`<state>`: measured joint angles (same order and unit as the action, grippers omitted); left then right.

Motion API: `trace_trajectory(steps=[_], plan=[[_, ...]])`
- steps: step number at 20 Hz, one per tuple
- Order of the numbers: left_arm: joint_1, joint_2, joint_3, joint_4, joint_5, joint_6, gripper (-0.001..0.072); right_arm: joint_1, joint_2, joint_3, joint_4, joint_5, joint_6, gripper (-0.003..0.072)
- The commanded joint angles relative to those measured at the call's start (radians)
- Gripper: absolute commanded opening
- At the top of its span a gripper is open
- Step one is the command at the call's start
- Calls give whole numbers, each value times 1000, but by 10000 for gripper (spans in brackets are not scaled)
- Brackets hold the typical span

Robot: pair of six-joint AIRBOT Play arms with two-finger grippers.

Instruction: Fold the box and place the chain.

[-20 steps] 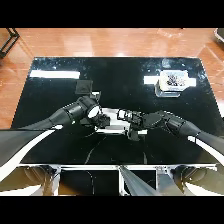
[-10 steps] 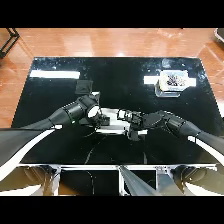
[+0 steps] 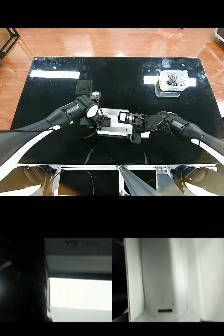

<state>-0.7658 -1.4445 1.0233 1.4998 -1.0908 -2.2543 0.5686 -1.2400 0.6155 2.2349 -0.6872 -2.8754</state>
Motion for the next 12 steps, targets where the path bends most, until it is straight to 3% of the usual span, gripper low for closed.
trace_trajectory(steps=[1, 6, 12], plan=[[1, 27, -26, 21, -17, -3, 27, -2, 76, 4, -83, -65, 75, 705], [2, 63, -118, 70, 16, -32, 26, -1, 113, 3, -89, -75, 104, 703], [1, 58, -123, 67, 63, -27, 26, 68, 108, 3, -70, 31, 90, 697]])
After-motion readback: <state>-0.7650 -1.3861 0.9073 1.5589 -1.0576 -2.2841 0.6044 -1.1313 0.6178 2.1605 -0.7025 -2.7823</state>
